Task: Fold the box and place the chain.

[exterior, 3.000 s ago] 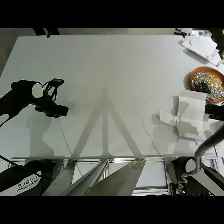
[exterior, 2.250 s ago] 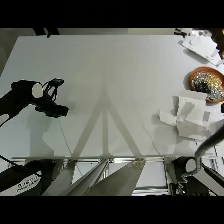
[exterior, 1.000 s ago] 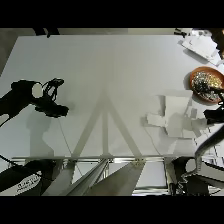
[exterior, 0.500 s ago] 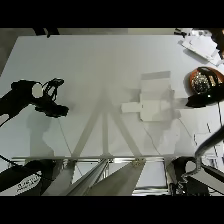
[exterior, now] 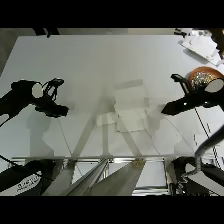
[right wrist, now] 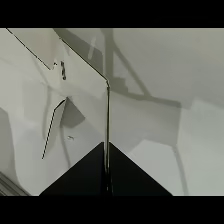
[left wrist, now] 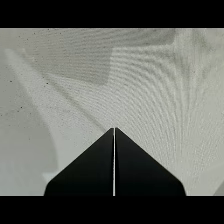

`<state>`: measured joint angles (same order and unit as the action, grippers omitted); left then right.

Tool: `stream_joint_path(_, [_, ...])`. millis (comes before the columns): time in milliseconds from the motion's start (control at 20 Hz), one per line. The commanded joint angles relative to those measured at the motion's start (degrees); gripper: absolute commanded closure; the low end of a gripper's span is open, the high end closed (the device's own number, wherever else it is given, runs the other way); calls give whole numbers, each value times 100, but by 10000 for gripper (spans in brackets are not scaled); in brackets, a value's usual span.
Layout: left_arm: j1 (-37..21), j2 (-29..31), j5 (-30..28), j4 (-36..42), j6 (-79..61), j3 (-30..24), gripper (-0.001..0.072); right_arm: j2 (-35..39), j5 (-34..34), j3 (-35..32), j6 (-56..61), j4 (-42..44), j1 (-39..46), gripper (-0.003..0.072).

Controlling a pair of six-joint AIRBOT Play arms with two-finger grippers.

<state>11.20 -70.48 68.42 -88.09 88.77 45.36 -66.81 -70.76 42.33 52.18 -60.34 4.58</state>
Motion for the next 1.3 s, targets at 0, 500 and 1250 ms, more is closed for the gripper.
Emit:
stream_joint_path(0, [-4, 2, -2, -2, -2, -2, 695, 7, 461, -164, -20, 87, -691, 667])
stream_joint_path(500, [-4, 0, 11, 260, -4, -2, 695, 13, 1460, -179, 192, 326, -1285, 667])
stream_joint_path(1250, [-20, -2, -1679, 4192, -4028, -2, 224, 50, 1311, -431, 201, 555, -1285, 666])
